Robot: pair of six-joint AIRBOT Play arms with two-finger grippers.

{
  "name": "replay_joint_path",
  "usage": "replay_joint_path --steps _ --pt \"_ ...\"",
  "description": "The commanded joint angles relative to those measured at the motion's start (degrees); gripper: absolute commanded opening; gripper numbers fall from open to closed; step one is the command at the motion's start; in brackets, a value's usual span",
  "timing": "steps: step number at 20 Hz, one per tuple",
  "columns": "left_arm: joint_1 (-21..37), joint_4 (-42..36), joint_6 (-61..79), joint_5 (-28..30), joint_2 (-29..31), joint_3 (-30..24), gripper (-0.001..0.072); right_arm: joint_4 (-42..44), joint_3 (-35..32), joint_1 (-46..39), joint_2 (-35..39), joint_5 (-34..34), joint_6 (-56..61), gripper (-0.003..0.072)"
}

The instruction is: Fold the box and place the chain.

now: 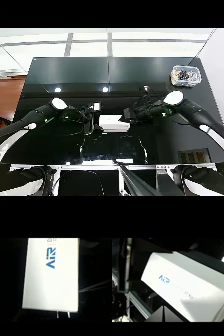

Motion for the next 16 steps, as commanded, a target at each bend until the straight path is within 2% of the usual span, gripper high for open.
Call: replay_joint_path --steps 1,5,10,16 --pt "0.0 0.0 0.0 0.0 0.0 0.0 0.0404 1.6 -0.2 1.4 -4.2 -3.5 0.6 0.0015" --pt "0.0 0.0 0.0 0.0 0.0 0.0 0.0404 -2.7 -0.2 1.4 -4.5 -6.3 1.4 0.0015" --pt "0.0 0.0 0.0 0.0 0.0 0.0 0.0404 -6.8 -0.2 1.8 -4.9 -6.6 3.7 0.0014" --pt "0.0 0.0 0.0 0.1 0.0 0.0 0.0404 -7.7 -0.2 1.8 -4.9 -7.2 4.0 0.0015"
